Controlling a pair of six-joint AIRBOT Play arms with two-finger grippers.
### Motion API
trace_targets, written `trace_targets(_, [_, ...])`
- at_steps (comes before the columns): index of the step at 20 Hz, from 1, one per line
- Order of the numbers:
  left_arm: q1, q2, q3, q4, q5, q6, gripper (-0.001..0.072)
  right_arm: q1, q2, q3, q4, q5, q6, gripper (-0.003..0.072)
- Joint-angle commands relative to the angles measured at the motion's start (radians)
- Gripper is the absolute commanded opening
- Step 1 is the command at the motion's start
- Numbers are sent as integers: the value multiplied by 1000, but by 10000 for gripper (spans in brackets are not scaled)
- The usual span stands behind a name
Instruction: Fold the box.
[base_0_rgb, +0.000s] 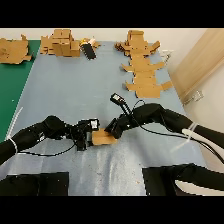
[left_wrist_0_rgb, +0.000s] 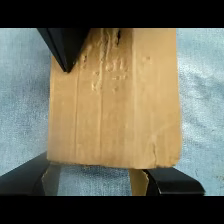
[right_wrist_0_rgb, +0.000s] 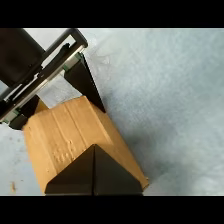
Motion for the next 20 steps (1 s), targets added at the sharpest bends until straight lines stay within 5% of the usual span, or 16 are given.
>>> trace_targets(1, [0, 0, 1, 0, 0, 0, 431, 89, 89, -43, -131, 149, 2, -1])
trace_targets(8, [0, 0, 1, 0, 0, 1, 430, 238, 172, -51, -383, 174, 5, 1])
trace_targets(9, [0, 0, 1, 0, 0, 0, 430, 237, 174, -50, -407, 180, 4, 39])
trace_targets(11, [0, 0, 1, 0, 0, 1, 430, 237, 174, -49, -430, 193, 2, 241])
trace_targets(20, [0, 0, 1, 0, 0, 0, 431, 237, 175, -40, -448, 171, -9, 249])
